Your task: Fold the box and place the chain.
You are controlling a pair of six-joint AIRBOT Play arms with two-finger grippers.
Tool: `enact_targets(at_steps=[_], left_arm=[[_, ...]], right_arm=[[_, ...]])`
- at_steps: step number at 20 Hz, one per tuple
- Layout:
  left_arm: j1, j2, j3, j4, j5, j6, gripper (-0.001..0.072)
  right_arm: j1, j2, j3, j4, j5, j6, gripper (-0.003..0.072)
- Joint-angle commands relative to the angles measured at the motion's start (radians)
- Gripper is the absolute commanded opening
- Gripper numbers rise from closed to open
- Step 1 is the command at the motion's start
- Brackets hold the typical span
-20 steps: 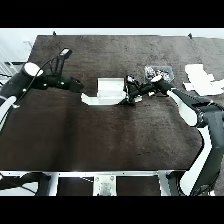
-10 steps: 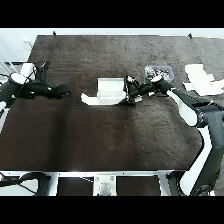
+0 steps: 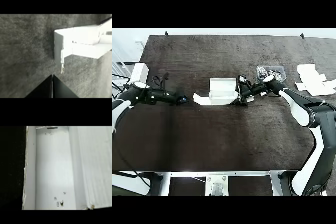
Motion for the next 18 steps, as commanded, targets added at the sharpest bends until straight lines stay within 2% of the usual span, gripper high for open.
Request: enact_targets(at_steps=[1,4,8,15,16,17,18], left_arm=[[-0.038,-0.057,0.004,-0.075,0.025,0.072,0.0017],[-0.092,-0.086,0.007,-0.090,0.082,0.086,0.0017],[-0.141,-0.154,0.074,-0.091,0.046,0.087,0.0018],[-0.151,-0.156,0.167,-0.106,-0.011,0.088,0.0022],[-0.151,-0.156,0.175,-0.114,-0.018,0.089,0.0097],[-0.151,-0.156,0.182,-0.118,-0.016,0.087,0.0270],[-0.151,-0.156,0.187,-0.119,-0.015,0.088,0.0339]], right_arm=[[0.001,0.000,0.000,0.000,0.000,0.000,0.0545],[0.001,0.000,0.000,0.000,0.000,0.000,0.0545],[0.001,0.000,0.000,0.000,0.000,0.000,0.0545],[0.001,0.000,0.000,0.000,0.000,0.000,0.0545],[0.001,0.000,0.000,0.000,0.000,0.000,0.0545],[0.001,0.000,0.000,0.000,0.000,0.000,0.0545],[0.001,0.000,0.000,0.000,0.000,0.000,0.0545]])
